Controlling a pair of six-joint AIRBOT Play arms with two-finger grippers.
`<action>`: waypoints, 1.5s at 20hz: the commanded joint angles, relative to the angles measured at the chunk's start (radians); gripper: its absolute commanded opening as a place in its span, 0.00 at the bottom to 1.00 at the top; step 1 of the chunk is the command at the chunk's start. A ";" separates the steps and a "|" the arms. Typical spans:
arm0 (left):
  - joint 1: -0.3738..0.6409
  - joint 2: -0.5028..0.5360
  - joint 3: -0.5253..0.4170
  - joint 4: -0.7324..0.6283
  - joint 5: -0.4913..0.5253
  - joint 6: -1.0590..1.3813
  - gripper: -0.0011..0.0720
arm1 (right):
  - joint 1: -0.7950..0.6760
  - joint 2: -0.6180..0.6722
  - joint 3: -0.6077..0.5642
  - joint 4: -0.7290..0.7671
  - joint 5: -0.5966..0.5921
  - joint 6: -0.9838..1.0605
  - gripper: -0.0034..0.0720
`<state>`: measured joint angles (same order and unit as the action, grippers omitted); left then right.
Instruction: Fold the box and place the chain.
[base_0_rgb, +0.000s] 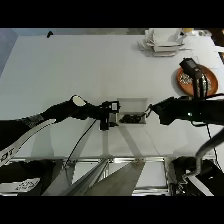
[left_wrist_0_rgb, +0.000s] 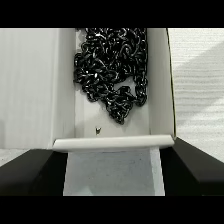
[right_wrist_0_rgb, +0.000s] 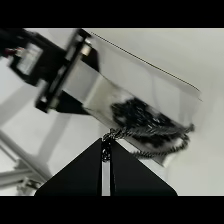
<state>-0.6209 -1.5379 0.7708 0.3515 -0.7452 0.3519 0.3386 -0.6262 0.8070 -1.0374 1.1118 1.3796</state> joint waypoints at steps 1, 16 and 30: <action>0.000 0.000 0.000 0.000 0.000 0.000 0.29 | 0.080 0.039 -0.002 0.097 -0.124 -0.041 0.07; 0.000 0.000 0.000 0.000 0.001 0.000 0.29 | 0.186 -0.083 -0.002 0.053 -0.311 -0.100 0.07; 0.000 0.000 0.000 0.000 0.000 0.000 0.29 | 0.185 -0.433 -0.024 0.038 -0.148 -0.203 0.34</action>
<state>-0.6209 -1.5379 0.7708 0.3515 -0.7448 0.3515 0.5232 -0.9936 0.7635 -0.9989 0.9306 1.2430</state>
